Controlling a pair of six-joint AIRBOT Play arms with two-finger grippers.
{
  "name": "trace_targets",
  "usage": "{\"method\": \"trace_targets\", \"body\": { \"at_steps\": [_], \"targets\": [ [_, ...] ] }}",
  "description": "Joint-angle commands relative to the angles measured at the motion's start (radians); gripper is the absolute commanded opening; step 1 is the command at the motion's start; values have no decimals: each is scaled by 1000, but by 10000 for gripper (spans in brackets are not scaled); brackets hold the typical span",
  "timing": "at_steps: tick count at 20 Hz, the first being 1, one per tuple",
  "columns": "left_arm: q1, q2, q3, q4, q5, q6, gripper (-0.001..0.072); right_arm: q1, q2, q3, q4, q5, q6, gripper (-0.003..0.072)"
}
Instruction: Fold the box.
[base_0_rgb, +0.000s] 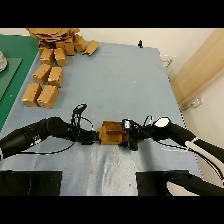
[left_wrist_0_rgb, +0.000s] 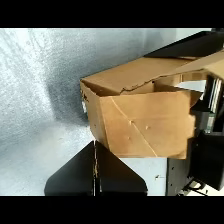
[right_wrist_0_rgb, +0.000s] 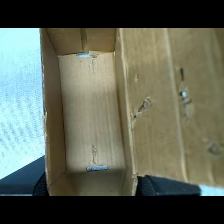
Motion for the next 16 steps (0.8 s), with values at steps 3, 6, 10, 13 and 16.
{"method": "trace_targets", "body": {
  "at_steps": [3,6,10,13,16],
  "targets": [
    [2,16,1,-3,47,1,11,0,0,0,0,0,0,542],
    [2,16,1,-18,103,1,11,0,0,0,0,0,0,542],
    [2,16,1,-11,140,4,12,0,0,0,0,0,0,542],
    [2,16,1,-20,153,4,12,0,0,0,0,0,0,542],
    [2,14,1,-21,175,5,12,0,0,0,0,0,0,542]
  ]
}}
